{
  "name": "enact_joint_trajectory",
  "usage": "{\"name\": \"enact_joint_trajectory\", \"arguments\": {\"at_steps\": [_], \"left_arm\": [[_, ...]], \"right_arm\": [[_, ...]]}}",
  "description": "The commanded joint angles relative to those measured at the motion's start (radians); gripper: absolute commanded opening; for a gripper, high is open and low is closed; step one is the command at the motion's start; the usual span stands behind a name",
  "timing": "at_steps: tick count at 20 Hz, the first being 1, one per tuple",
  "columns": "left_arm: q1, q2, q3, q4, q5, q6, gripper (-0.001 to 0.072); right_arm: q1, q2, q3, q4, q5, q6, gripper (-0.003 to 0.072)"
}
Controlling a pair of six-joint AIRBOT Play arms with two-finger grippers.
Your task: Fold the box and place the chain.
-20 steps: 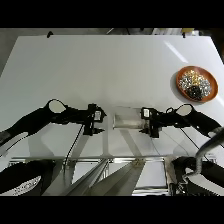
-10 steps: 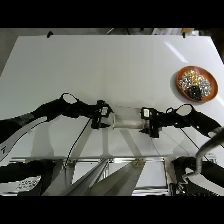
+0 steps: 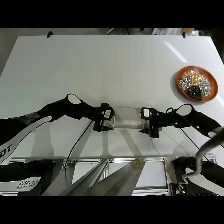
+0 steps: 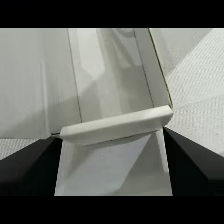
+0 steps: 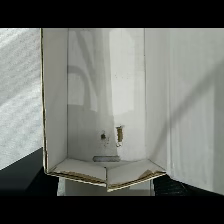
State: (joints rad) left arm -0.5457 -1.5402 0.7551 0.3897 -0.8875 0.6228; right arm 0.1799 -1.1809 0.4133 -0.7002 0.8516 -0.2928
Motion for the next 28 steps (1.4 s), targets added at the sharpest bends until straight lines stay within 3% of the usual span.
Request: {"name": "enact_joint_trajectory", "arguments": {"at_steps": [1, 6, 17, 18, 20, 21, 22, 28], "left_arm": [[-0.008, -0.024, 0.001, -0.007, -0.002, -0.002, 0.0699], [-0.017, -0.024, 0.001, -0.079, 0.017, -0.021, 0.0699], [-0.042, -0.024, 0.001, -0.077, 0.038, -0.023, 0.0692], [-0.042, -0.024, 0.001, -0.077, 0.038, -0.023, 0.0668], [-0.042, -0.024, 0.001, -0.077, 0.037, -0.023, 0.0365], [-0.042, -0.024, 0.001, -0.077, 0.037, -0.023, 0.0243], [-0.042, -0.024, 0.001, -0.077, 0.037, -0.023, 0.0172], [-0.042, -0.024, 0.001, -0.077, 0.036, -0.022, 0.0169]], "right_arm": [[0.000, 0.001, 0.000, 0.000, 0.000, 0.000, 0.0341], [0.000, 0.001, 0.000, 0.000, 0.000, 0.000, 0.0341], [0.000, 0.001, 0.000, 0.000, 0.000, 0.000, 0.0341], [0.000, 0.001, 0.000, 0.000, 0.000, 0.000, 0.0341], [0.000, 0.001, 0.000, 0.000, 0.000, 0.000, 0.0341], [0.000, 0.001, 0.000, 0.000, 0.000, 0.000, 0.0341], [0.000, 0.001, 0.000, 0.000, 0.000, 0.000, 0.0341], [0.000, 0.001, 0.000, 0.000, 0.000, 0.000, 0.0341]]}}
